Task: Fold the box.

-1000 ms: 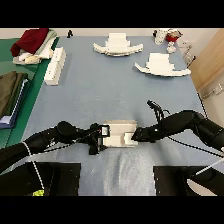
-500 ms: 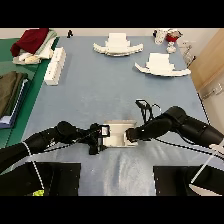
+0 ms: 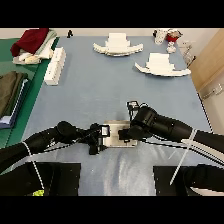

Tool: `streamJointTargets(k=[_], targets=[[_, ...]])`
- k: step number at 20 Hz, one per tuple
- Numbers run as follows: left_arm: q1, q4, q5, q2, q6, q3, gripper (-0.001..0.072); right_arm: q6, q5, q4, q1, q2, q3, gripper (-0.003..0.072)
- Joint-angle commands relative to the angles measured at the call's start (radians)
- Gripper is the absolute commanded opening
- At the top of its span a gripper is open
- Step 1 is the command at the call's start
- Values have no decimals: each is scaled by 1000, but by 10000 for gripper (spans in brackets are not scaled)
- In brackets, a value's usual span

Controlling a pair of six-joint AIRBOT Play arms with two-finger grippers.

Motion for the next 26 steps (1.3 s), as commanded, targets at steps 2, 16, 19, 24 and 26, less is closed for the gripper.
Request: streamJointTargets(k=[2, 16, 19, 24, 26], targets=[[1, 0, 0, 0, 0, 1, 512, 92, -18, -24, 12, -42, 16, 455], [1, 0, 0, 0, 0, 1, 512, 108, -19, -27, 12, -73, 16, 2], [1, 0, 0, 0, 0, 1, 512, 108, -23, -19, 12, -73, 16, 2], [1, 0, 0, 0, 0, 1, 512, 106, -97, -17, 12, -55, 17, 428], [1, 0, 0, 0, 0, 1, 512, 97, -102, -17, 11, -27, 19, 428]])
